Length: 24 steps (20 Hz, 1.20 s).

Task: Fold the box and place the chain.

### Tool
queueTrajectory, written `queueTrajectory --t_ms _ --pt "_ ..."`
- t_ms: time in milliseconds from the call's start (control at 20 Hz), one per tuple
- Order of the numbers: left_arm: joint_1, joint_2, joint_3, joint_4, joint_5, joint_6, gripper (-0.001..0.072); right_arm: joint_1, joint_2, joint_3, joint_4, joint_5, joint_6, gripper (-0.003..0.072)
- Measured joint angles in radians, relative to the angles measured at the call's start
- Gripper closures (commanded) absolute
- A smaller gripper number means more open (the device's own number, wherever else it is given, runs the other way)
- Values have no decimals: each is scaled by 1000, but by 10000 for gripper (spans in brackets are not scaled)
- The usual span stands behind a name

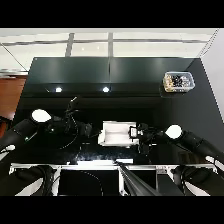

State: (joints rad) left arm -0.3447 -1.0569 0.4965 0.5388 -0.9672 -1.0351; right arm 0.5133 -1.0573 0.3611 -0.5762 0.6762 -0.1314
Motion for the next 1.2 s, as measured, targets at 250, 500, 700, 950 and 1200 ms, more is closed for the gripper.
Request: queueTrajectory --t_ms 250,500,700,950,1200 --pt "-107 5 13 11 73 -7 151 0 0 0 0 0 0 259" --pt "-224 2 16 58 181 -13 151 0 0 0 0 0 0 259" --pt "-278 -16 16 77 244 -59 152 0 0 0 0 0 0 260" --pt "-309 -52 37 135 288 -182 152 0 0 0 0 0 0 259" --pt "-385 -94 125 384 288 -491 152 0 0 0 0 0 0 259"
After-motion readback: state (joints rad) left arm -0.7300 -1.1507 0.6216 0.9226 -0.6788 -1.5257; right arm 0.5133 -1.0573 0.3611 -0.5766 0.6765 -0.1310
